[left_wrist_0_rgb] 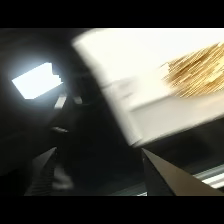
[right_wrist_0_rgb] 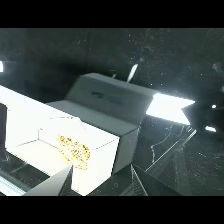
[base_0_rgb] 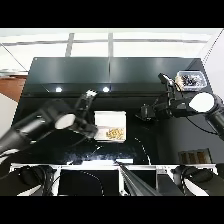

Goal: Fold the box and place the chain.

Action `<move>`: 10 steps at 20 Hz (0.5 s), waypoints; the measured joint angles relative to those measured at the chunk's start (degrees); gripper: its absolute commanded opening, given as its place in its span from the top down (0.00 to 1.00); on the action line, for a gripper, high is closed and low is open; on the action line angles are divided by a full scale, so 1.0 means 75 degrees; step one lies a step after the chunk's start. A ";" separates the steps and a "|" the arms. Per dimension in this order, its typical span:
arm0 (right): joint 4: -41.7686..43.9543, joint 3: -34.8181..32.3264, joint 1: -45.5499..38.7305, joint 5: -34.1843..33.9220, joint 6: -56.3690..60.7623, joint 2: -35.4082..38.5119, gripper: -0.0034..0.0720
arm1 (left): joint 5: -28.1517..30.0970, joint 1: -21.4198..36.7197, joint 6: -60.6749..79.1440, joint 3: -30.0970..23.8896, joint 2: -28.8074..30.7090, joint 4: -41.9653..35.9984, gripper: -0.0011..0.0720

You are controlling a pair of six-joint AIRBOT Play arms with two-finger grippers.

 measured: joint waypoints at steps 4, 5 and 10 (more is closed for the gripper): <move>0.0000 0.0000 0.0000 0.0020 -0.0003 0.0000 0.37 | -0.0099 0.1550 0.1131 -0.0580 0.1096 0.0236 0.16; 0.0000 0.0000 0.0000 0.0035 -0.0003 0.0000 0.37 | 0.0160 0.2081 0.1416 -0.0889 0.1367 -0.0003 0.16; -0.0003 0.0000 0.0000 0.0064 -0.0003 0.0000 0.37 | 0.1425 0.4500 0.5251 -0.2509 0.1988 -0.3515 0.16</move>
